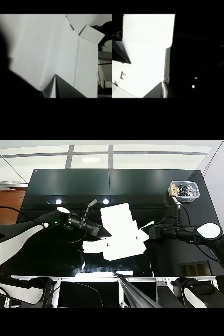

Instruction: Fold the box and place the chain.

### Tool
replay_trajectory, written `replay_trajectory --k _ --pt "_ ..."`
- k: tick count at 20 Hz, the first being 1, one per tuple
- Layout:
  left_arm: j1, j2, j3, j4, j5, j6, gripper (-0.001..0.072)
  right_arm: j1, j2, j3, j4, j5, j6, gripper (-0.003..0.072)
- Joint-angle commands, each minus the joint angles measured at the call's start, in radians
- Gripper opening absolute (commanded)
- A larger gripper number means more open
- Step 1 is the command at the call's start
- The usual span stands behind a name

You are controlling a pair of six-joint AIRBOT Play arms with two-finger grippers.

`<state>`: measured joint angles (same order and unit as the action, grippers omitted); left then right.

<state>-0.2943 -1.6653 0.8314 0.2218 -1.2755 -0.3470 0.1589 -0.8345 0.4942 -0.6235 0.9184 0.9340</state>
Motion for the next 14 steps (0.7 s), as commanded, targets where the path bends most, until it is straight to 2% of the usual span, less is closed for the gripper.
replay_trajectory --k 1,4,5,6,7,10,12,14 --pt "0.0 -0.001 0.001 -0.003 0.026 0.0 0.016 0.001 0.0 0.0 -0.017 0.024 -0.001 0.0039" --pt "0.0 -0.001 0.001 -0.003 0.026 0.0 0.0138 0.001 0.0 0.0 -0.017 0.024 0.0 0.0043" --pt "0.0 -0.001 0.001 -0.002 0.026 0.0 0.0138 0.001 0.0 0.0 -0.018 0.023 0.0 0.0271" --pt "0.001 -0.001 0.001 -0.001 0.021 0.0 0.0131 -0.002 0.0 0.0 -0.018 0.021 0.007 0.0594" --pt "0.001 -0.001 0.002 0.001 0.004 0.004 0.0029 -0.007 0.001 0.002 -0.018 0.024 0.01 0.0704" --pt "0.001 0.0 0.029 0.027 -0.051 0.011 0.0026 -0.055 0.001 0.061 -0.098 0.059 0.008 0.0704" --pt "-0.006 0.012 0.061 0.08 -0.075 0.035 0.0024 -0.109 0.001 0.144 -0.22 0.093 0.008 0.0704" --pt "-0.026 0.053 0.087 0.154 -0.056 0.052 0.0024 -0.151 0.001 0.238 -0.36 0.121 0.004 0.0704"
